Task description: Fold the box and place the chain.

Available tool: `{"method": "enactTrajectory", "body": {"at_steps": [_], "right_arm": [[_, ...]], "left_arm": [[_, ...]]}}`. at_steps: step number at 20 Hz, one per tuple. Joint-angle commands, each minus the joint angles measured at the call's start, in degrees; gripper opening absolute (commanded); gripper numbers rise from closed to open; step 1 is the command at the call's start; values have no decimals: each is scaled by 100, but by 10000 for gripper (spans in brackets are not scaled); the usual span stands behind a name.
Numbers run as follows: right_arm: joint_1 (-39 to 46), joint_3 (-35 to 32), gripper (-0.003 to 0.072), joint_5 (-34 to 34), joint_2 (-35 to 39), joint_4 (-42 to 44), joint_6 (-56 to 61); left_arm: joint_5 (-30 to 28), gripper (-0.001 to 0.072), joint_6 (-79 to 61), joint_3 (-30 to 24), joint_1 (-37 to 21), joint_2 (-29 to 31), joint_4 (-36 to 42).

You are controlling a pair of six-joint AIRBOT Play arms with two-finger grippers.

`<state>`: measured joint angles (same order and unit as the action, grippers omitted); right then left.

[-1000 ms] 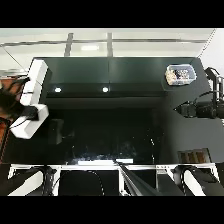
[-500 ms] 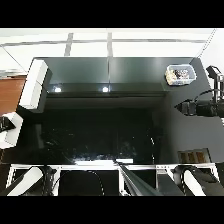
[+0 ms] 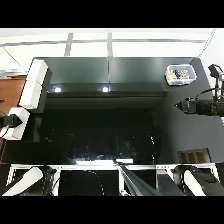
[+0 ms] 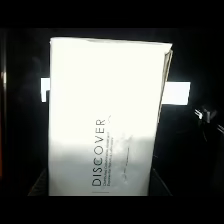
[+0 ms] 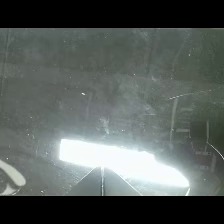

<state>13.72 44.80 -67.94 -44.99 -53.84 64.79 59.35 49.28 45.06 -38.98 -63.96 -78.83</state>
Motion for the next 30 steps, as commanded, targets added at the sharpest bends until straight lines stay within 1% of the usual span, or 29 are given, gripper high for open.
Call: {"method": "enactTrajectory", "body": {"at_steps": [1, 3, 6, 7, 8, 9, 11, 13, 14, 15, 16, 17, 18, 19, 20, 21, 22, 23, 24, 25, 26, 27, 28, 30], "right_arm": [[4, 7, 20, 9, -4, 2, 83], [4, 7, 20, 7, -4, 0, 101], [4, 7, 20, 9, -4, 2, 101], [4, 7, 20, 7, -4, 2, 101], [4, 7, 20, 9, -4, 2, 101], [4, 7, 20, 7, -4, 2, 101], [2, 7, 20, 9, -4, 17, 101], [-149, 7, 20, 146, -7, 66, 101], [-332, 7, 20, 396, -17, 92, 98], [-560, 7, 20, 708, -39, 160, 98], [-850, 7, 20, 1106, -83, 219, 98], [-1147, 7, 20, 1484, -136, 199, 96], [-1436, 4, 21, 1829, -214, 111, 94], [-1731, 4, 20, 2164, -343, -114, 90], [-1923, 4, 20, 2371, -487, -420, 92], [-2063, 2, 20, 2507, -667, -758, 94], [-2124, -48, 20, 2699, -887, -1029, 101], [-2118, -151, 20, 2973, -1095, -1097, 101], [-2076, -280, 20, 3272, -1309, -1095, 101], [-2041, -352, 20, 3348, -1464, -1097, 98], [-2022, -367, 21, 3285, -1567, -1095, 98], [-2022, -367, 21, 3281, -1589, -1034, 98], [-2026, -367, 20, 3289, -1585, -1029, 98], [-2024, -367, 21, 3311, -1587, -1032, 98]], "left_arm": [[-437, 289, 111, -17, 339, -227, 22], [-693, 294, 304, -17, 415, -286, 87], [-833, 305, 304, -17, 485, -356, 225], [-879, 468, 304, -15, 511, -358, 238], [-879, 713, 343, 13, 533, -356, 291], [-800, 711, 387, 103, 557, -356, 332], [-420, 710, 402, 562, 680, -350, 468], [170, 710, 916, 1318, 815, -348, 713], [479, 703, 1550, 1720, 894, -345, 890], [769, 660, 2256, 2044, 977, -345, 1093], [1110, 441, 2712, 2310, 1088, -339, 1351], [1309, 130, 2618, 2413, 1220, -297, 1641], [1314, 27, 2339, 2358, 1414, -173, 2006], [1228, 26, 2218, 2210, 1652, -9, 2258], [1005, 26, 2186, 1943, 1974, 245, 2341], [614, 26, 2120, 1572, 2317, 538, 2319], [0, 26, 1998, 1049, 2726, 898, 2205], [-632, 26, 1996, 520, 3099, 1220, 1893], [-1156, 26, 2033, -24, 3445, 1499, 1360], [-1405, 27, 2149, -422, 3659, 1683, 914], [-1436, 27, 2188, -686, 3764, 1821, 662], [-1364, 28, 2188, -796, 3777, 1899, 619], [-1235, 28, 2188, -815, 3775, 1934, 621], [-1220, 29, 2184, -813, 3777, 1908, 621]]}}
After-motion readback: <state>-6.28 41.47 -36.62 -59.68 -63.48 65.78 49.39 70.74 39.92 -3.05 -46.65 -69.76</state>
